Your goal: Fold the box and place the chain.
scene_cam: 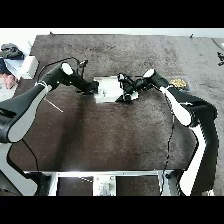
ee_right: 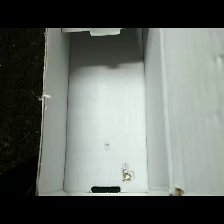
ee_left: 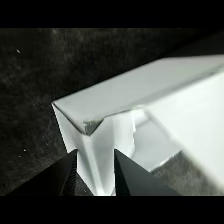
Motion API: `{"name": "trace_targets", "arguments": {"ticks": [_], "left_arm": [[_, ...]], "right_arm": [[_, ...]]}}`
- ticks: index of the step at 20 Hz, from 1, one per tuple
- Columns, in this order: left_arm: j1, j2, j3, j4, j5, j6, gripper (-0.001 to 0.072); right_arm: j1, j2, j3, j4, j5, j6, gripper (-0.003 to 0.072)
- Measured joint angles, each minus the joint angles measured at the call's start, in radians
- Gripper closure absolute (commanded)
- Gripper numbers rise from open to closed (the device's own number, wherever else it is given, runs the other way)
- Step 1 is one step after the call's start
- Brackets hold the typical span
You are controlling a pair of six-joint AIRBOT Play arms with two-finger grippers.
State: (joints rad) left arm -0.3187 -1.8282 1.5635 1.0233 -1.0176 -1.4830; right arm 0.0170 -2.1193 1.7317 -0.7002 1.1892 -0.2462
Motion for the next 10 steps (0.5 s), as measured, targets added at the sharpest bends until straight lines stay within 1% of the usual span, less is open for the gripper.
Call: {"name": "trace_targets", "arguments": {"ticks": [5,10], "left_arm": [[-0.041,-0.016,0.056,0.123,-0.020,-0.145,0.0456],[-0.085,-0.077,0.158,0.233,-0.101,-0.270,0.0456]], "right_arm": [[0.000,0.000,0.000,0.000,0.000,0.000,0.0308],[0.000,0.000,0.000,0.000,0.000,0.000,0.0308]]}}
